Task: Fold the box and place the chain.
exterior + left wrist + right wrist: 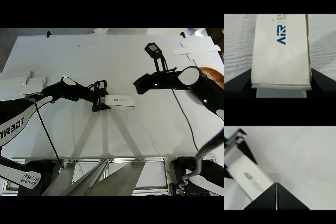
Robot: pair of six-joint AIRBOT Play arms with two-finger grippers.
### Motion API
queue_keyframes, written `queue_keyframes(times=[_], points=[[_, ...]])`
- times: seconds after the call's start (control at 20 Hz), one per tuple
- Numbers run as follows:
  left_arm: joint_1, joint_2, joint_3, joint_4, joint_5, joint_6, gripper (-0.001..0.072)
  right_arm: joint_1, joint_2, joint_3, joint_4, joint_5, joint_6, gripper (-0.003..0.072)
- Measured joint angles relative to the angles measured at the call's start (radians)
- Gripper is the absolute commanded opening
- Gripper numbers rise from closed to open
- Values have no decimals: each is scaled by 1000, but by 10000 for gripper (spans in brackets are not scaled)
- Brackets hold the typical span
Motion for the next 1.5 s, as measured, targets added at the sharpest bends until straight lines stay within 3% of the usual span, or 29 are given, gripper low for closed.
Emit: queue_keyframes(times=[0.2, 0.45, 0.55, 0.85, 1.05, 1.25, 1.5], points=[[0, 0, 0, 0, 0, 0, 328, 0, 24, 2, -317, -21, 200, 6], [0, 0, 0, 6, -34, 0, 306, 0, 31, 2, -523, -34, 292, 7], [-3, -1, 0, 5, -58, 0, 24, 0, 32, 2, -554, -36, 304, 7], [-2, 29, -1, -10, -80, 0, 9, 0, 33, 2, -586, -40, 317, 7], [23, 130, -1, -14, -76, -5, 8, 0, 33, 2, -592, -41, 321, 7], [89, 277, -1, -34, 8, -74, 8, 0, 32, 2, -594, -41, 321, 7], [193, 402, -1, -54, 270, -289, 8, 0, 33, 2, -594, -41, 320, 7]])
